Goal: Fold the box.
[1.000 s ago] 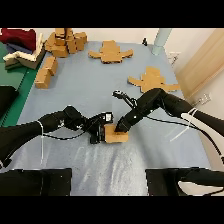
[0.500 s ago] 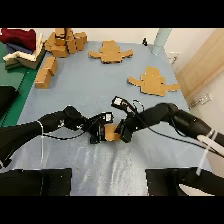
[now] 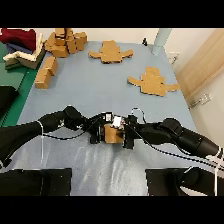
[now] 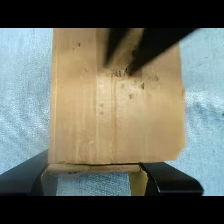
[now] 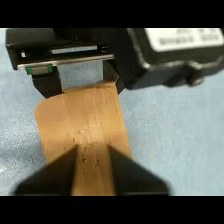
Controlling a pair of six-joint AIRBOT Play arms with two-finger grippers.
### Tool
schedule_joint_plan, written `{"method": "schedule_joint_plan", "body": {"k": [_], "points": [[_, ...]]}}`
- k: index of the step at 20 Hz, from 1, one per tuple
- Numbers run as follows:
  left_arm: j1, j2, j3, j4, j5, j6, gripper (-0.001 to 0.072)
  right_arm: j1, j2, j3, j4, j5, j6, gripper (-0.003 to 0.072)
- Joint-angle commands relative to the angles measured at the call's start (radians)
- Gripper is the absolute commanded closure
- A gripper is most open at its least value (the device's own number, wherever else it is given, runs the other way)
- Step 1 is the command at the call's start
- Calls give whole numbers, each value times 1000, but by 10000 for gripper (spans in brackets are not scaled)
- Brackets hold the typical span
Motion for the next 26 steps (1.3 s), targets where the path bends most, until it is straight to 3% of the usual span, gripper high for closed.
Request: {"method": "schedule_joint_plan", "body": {"k": [1,3,4,5,10,16,20,26], "points": [[0,0,0,0,0,0,322,11,8,-8,-24,25,0,228],[0,0,0,0,0,0,322,11,8,-8,-25,25,0,223],[0,0,0,0,0,0,321,11,8,-8,-25,22,-2,140],[0,0,0,0,0,0,322,12,8,-8,-24,17,-18,113],[0,0,0,0,0,0,321,71,6,-8,-134,26,-83,111],[0,0,0,0,0,0,322,113,6,-15,-270,50,-13,114],[0,0,0,0,0,0,322,169,-12,-26,-478,84,157,114],[0,0,0,0,0,0,321,174,-38,-26,-505,85,186,128]]}}
